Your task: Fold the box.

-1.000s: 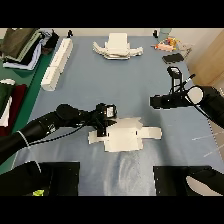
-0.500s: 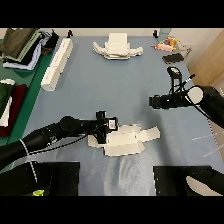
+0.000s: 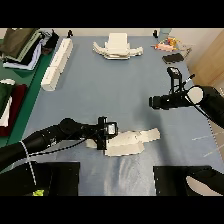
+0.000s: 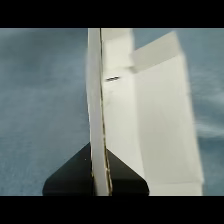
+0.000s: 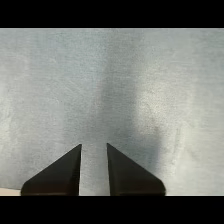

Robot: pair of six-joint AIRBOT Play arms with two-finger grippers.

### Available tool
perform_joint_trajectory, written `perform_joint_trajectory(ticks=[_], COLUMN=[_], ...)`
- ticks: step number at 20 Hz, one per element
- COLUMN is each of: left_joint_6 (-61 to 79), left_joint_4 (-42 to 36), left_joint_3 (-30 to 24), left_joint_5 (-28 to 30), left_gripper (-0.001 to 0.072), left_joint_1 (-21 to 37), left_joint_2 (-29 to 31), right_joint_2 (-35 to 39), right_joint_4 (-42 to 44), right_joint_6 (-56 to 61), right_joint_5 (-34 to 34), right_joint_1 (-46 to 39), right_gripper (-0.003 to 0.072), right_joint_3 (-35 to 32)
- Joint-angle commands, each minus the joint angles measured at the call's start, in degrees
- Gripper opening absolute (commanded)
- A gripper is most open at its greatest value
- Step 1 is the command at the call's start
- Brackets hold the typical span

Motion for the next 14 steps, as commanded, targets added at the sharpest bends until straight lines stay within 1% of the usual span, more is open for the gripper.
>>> perform_joint_trajectory(ticks=[1,4,10,12,14], left_joint_6=[-0.31,-2.34,-3.54,-5.25,-5.27], left_joint_4=[0.26,0.31,0.35,0.39,0.37], left_joint_3=[0.17,1.03,3.23,4.24,4.92], left_joint_5=[-3.67,-3.48,-3.54,-5.31,-8.87], left_gripper=[0.0014,0.0014,0.0013,0.0013,0.0013], left_joint_1=[0.04,0.17,0.24,1.77,4.59], left_joint_2=[0.37,1.31,1.36,1.36,1.33], right_joint_2=[-0.02,-0.02,-0.02,-0.02,-0.02], right_joint_4=[0.09,0.07,0.07,0.07,0.09], right_joint_6=[-0.02,-0.02,-0.04,-0.04,-0.04], right_joint_5=[0.09,0.11,0.13,0.13,0.13], right_joint_1=[0.0,0.0,0.0,0.0,0.0], right_gripper=[0.0246,0.0247,0.0247,0.0247,0.0247], right_joint_3=[0.04,0.04,0.02,0.02,0.02])
